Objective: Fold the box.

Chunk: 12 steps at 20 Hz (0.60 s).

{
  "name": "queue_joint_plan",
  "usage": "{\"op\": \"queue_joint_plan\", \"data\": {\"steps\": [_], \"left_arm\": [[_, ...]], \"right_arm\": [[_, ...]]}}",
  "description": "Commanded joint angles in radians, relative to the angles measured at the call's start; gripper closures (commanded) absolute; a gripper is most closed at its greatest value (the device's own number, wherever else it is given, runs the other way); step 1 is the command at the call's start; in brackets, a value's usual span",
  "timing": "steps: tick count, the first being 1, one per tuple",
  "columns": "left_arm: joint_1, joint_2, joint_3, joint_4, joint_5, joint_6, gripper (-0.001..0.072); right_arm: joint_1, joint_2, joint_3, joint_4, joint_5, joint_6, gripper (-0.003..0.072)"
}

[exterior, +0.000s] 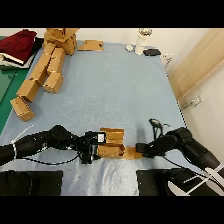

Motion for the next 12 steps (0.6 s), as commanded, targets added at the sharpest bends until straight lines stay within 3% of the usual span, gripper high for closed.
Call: {"op": "queue_joint_plan", "data": {"steps": [1,8,9,10,12], "left_arm": [[0.000,0.000,0.000,0.000,0.000,0.001,0.0135],[0.000,0.001,0.000,0.000,0.000,0.001,0.0135],[0.000,0.000,0.000,0.000,0.000,0.001,0.0135],[0.000,0.000,0.000,0.000,0.000,0.001,0.0135],[0.000,0.000,0.000,0.000,0.000,0.001,0.0135]], "right_arm": [[0.055,0.028,-0.006,0.129,0.071,-0.008,0.0684],[0.072,0.027,0.031,0.158,0.101,-0.053,0.0679],[0.072,0.027,0.046,0.164,0.108,-0.060,0.0571],[0.072,0.027,0.065,0.167,0.106,-0.061,0.0512],[0.072,0.027,0.110,0.166,0.103,-0.061,0.0512]]}}
